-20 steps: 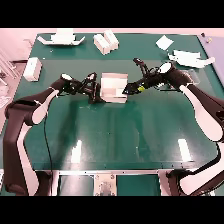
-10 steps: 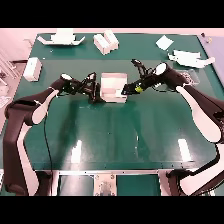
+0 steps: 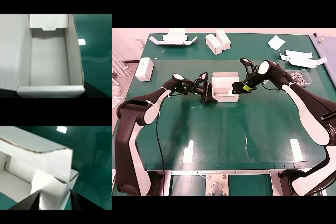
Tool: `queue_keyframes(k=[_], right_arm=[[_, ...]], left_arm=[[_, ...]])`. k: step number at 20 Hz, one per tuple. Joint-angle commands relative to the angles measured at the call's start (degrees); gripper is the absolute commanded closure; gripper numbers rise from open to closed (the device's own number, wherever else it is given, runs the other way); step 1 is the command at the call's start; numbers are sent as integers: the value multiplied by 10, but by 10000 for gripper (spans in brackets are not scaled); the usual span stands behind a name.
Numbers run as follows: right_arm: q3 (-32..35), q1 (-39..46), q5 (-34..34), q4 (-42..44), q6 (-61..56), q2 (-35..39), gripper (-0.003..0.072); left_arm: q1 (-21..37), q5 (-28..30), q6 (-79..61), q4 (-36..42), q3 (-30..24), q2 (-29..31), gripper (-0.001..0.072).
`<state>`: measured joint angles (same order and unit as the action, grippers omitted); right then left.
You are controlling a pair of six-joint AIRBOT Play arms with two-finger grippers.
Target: Fold the box and place the chain.
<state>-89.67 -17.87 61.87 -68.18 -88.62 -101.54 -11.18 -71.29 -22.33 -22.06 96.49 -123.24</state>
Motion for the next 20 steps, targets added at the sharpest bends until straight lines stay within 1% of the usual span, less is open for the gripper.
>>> queue_keyframes(k=[1,6,13,14,15,18,20], right_arm=[[-25,-13,35,-45,-70,-12,267],[-31,-15,81,-73,-100,-31,277],[-32,-15,85,-95,-141,-36,299],[-32,-15,81,-94,-145,-36,320],[-36,-18,81,-94,-145,-37,322],[-75,-32,83,-94,-148,-58,323],[-115,-42,101,-95,-147,-86,323]], left_arm=[[0,-1,0,-2,0,0,312],[0,-2,0,-2,0,0,312],[0,-2,0,-2,0,0,312],[0,-2,0,-2,0,0,311],[0,-2,0,-2,0,0,312],[0,-2,0,-2,0,0,312],[0,-2,0,-2,0,0,312]])
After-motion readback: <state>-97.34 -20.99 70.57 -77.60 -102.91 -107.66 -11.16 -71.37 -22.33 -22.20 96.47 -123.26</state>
